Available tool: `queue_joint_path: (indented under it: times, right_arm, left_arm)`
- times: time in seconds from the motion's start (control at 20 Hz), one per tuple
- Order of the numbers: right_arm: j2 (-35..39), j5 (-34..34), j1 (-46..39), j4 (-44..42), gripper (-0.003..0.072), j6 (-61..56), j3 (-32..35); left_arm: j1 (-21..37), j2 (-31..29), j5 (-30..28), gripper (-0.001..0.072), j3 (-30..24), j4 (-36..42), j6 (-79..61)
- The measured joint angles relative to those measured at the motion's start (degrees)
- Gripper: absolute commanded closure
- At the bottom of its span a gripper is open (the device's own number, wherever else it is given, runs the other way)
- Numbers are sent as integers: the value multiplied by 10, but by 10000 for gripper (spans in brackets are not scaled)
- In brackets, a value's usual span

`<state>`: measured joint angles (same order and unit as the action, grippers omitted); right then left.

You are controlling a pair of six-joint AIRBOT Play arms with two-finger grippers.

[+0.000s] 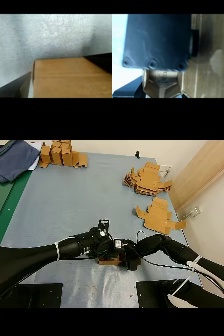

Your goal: Fold the box.

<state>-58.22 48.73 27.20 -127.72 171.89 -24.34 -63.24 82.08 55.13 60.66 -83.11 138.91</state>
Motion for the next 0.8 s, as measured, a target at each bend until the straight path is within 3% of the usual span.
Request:
queue_joint_path:
  times: [0.35,0.8]
  right_arm:
    - [0,0,0,0,174,0,0]
    - [0,0,0,0,174,0,0]
  left_arm:
    - [0,-40,23,105,3,-13,2]
    - [10,-56,101,124,3,-56,4]
